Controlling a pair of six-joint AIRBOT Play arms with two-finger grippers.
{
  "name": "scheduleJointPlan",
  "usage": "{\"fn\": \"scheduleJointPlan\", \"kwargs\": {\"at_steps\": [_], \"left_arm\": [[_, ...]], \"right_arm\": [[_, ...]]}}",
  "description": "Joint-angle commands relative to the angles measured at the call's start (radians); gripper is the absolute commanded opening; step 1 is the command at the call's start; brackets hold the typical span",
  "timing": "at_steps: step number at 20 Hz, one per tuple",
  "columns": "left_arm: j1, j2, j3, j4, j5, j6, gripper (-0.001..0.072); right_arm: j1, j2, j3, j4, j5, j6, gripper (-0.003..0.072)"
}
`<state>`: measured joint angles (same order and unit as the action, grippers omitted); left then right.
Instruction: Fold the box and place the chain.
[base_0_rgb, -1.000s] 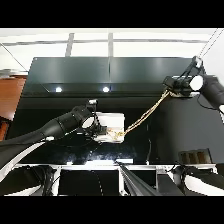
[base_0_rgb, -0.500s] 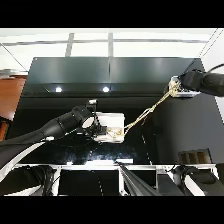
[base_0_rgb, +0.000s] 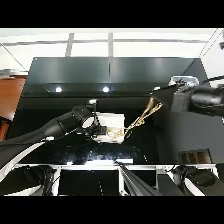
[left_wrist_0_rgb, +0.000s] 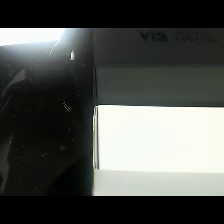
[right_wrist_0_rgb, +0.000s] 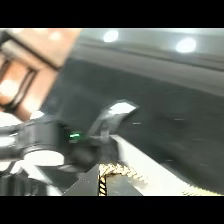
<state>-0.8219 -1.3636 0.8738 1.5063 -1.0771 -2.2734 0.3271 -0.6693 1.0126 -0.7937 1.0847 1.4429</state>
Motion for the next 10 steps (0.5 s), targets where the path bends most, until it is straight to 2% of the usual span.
{"fn": "scheduleJointPlan", "kwargs": {"at_steps": [1,10], "left_arm": [[-0.001,0.000,0.000,0.001,-0.001,0.000,0.0032],[-0.001,0.000,0.000,0.000,-0.002,0.000,0.0032]], "right_arm": [[0.158,-0.045,0.000,0.031,-0.110,0.012,0.0022],[0.356,-0.234,0.000,0.034,-0.140,0.011,0.0023]]}}
